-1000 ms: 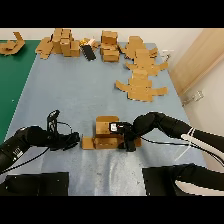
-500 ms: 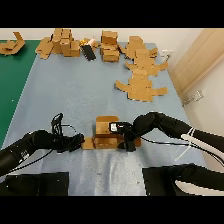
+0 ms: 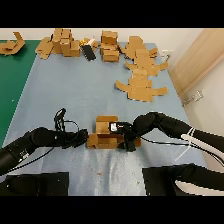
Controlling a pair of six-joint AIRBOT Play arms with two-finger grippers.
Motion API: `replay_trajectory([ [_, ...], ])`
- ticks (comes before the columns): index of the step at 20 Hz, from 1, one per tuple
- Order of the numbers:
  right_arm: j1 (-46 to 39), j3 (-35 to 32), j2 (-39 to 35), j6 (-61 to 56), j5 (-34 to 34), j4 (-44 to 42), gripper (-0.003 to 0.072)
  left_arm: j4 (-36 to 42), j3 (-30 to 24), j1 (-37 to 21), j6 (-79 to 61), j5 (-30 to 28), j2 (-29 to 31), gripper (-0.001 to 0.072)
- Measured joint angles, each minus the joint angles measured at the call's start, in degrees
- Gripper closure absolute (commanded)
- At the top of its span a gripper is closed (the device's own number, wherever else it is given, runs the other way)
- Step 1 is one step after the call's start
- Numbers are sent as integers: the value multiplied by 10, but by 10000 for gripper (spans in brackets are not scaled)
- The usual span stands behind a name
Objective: Fold the box.
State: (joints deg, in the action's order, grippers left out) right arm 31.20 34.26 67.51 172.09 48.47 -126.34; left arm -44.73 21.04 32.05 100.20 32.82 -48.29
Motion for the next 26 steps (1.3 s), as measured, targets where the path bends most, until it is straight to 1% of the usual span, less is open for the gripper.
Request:
replay_trajectory([
  [6,0,0,0,0,0,0,275,-25,22,38,52,-10,3,700],
  [9,0,0,0,0,0,-1,275,-19,27,51,64,-19,4,699],
  [17,0,0,0,0,0,-1,275,-4,29,58,73,-25,4,698],
  [25,0,0,0,0,0,-1,275,-2,29,58,72,-11,4,696],
  [26,0,0,0,0,0,-1,275,-2,29,58,72,-10,4,681],
])
